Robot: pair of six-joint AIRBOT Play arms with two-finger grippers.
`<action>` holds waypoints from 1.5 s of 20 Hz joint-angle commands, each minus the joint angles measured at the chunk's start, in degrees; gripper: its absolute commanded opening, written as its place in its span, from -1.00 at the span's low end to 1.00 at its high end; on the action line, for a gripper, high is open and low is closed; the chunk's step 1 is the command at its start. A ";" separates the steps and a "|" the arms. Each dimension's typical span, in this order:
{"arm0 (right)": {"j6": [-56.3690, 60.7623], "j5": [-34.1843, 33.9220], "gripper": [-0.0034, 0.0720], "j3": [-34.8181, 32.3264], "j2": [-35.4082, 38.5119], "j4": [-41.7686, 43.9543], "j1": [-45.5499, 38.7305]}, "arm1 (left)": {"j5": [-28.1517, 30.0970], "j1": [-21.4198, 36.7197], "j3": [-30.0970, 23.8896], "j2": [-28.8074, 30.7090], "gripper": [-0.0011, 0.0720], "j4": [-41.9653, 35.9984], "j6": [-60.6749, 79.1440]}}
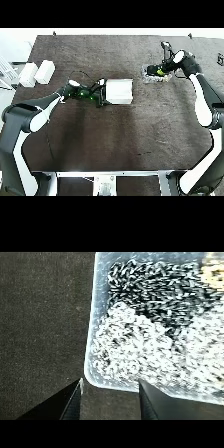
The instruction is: Fold the box and place the chain.
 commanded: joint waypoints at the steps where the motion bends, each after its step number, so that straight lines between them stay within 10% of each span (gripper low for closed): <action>1: -1.62 -0.76 0.11 0.04 -1.64 2.12 -0.15 | 0.02 0.04 0.04 0.04 0.32 0.02 0.00; 6: -1.62 -3.13 -0.03 0.17 -2.56 2.05 -0.17 | 0.04 0.04 0.04 0.04 0.32 0.02 0.00; 12: -1.60 -4.35 -0.89 0.31 -2.67 2.08 -0.20 | 0.04 0.04 0.04 0.04 0.32 0.02 0.00; 30: -1.38 -1.14 -0.89 1.03 29.18 -10.21 3.50 | 0.07 0.04 0.04 0.04 0.32 0.00 0.00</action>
